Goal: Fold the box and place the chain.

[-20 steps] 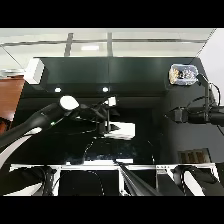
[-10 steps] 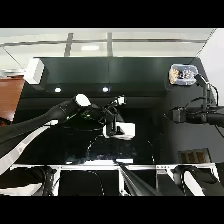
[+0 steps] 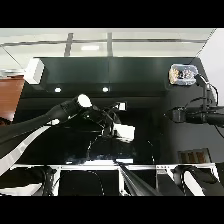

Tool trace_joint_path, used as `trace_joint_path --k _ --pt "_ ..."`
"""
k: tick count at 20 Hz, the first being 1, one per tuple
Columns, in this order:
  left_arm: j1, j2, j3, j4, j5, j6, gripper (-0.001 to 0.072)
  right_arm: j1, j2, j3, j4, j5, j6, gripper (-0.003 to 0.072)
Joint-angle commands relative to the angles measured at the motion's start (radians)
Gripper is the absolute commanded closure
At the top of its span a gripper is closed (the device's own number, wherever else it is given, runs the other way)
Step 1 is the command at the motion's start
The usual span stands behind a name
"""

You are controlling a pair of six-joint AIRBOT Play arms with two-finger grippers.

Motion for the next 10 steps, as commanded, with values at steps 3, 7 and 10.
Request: trace_joint_path --k 3,7,10 --pt "-0.06 -0.001 0.002 0.204 0.097 0.016 0.0003 0.001 0.001 -0.024 0.0 -0.015 0.0 0.0672" --pt "-0.063 0.006 0.029 0.233 0.144 -0.158 0.0383 0.001 0.001 -0.026 0.002 -0.034 0.0 0.0673" --pt "0.066 0.05 0.046 0.467 0.101 -0.531 0.0382 0.001 0.001 -0.026 0.001 -0.038 0.0 0.0672"
